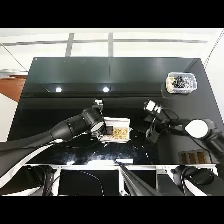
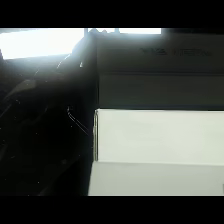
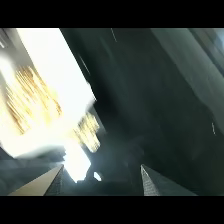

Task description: Fold the box and place the chain.

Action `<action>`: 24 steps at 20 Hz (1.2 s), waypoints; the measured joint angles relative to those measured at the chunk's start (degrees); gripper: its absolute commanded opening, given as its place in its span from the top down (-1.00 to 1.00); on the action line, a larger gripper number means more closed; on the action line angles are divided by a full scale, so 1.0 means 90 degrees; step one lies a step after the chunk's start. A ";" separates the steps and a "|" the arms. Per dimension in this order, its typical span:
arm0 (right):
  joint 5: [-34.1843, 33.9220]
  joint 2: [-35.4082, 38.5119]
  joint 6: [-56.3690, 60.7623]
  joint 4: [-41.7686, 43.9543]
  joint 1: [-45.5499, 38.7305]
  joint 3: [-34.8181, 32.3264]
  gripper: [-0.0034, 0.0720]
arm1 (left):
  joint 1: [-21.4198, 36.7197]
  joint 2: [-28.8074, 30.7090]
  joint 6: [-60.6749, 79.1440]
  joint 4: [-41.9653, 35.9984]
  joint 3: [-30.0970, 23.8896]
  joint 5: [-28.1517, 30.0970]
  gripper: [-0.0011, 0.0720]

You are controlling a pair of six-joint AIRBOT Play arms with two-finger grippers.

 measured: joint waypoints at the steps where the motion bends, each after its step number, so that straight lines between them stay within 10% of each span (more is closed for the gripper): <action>1: -0.0194 -0.0095 -0.0289 0.0034 -0.0002 -0.0172 -0.58 | 0.0000 0.0000 -0.0002 -0.0002 0.0000 0.0000 0.88; 12: -0.1066 -0.1630 -0.4651 0.2720 0.0061 -0.0602 -0.52 | 0.0000 0.0000 0.0000 0.0000 0.0000 0.0002 0.88; 24: -0.1217 -0.2106 -0.5168 0.3327 0.0066 -0.0466 -0.17 | 0.0000 0.0000 0.0000 -0.0002 0.0000 0.0002 0.88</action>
